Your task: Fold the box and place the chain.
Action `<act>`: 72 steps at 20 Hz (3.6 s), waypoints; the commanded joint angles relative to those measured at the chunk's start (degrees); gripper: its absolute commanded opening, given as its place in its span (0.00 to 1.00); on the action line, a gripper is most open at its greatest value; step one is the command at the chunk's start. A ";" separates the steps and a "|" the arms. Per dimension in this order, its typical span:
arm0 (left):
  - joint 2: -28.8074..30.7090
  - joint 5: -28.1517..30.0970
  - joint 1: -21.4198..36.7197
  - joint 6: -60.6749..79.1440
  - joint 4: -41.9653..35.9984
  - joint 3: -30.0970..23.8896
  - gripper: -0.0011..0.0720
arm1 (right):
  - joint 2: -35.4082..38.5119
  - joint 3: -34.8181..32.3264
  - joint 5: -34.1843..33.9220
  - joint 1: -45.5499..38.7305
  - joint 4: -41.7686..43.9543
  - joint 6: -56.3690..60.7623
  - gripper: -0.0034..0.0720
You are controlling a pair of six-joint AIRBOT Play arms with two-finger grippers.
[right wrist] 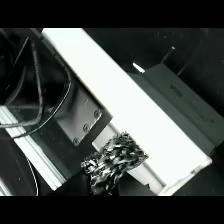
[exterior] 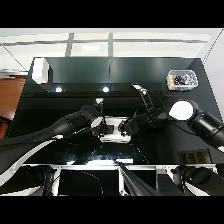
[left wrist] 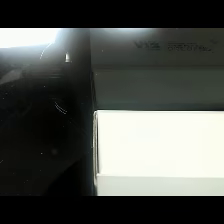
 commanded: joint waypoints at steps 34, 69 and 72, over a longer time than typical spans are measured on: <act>34.10 15.23 38.62 47.82 -14.08 -20.28 0.64 | 13.86 1.66 14.80 -25.57 -17.86 5.29 0.69; 4.74 0.28 29.94 148.50 -54.10 -19.19 0.98 | 13.84 1.64 11.78 -25.57 -19.54 9.81 0.69; 4.72 0.79 29.88 148.43 -54.82 -19.19 0.98 | 13.84 1.64 11.78 -25.57 -19.54 9.81 0.69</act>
